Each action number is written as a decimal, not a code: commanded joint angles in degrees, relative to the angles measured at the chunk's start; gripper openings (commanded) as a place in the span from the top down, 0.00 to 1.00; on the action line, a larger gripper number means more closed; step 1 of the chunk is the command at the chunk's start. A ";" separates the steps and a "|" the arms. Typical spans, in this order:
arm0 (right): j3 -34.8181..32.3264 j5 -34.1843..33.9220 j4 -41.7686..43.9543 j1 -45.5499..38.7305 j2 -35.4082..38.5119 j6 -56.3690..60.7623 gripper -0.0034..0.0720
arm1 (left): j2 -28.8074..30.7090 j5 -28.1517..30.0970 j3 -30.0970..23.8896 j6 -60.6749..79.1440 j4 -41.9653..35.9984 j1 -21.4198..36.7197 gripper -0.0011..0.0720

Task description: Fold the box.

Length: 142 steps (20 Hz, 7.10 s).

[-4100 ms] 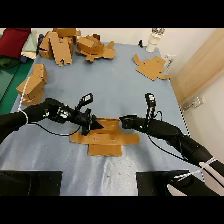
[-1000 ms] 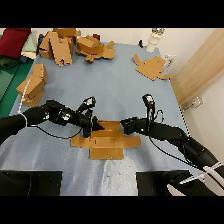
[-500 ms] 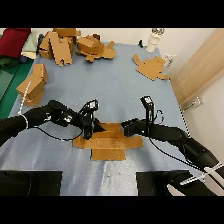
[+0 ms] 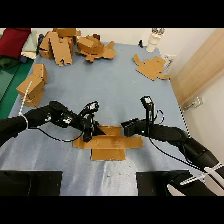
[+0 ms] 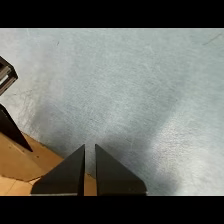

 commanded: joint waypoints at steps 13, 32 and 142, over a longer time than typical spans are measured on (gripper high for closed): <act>-0.09 -29.18 -22.03 6.25 21.81 18.73 0.87 | 0.04 0.52 0.00 -0.33 0.11 0.02 0.96; -3.61 -9.33 -57.20 43.39 -0.79 24.44 0.35 | 0.04 0.48 0.00 -0.31 -0.13 0.02 0.97; 7.08 -22.18 -7.65 2.75 -14.43 -53.75 0.22 | -0.02 -1.25 0.00 -0.31 -0.37 -0.09 0.97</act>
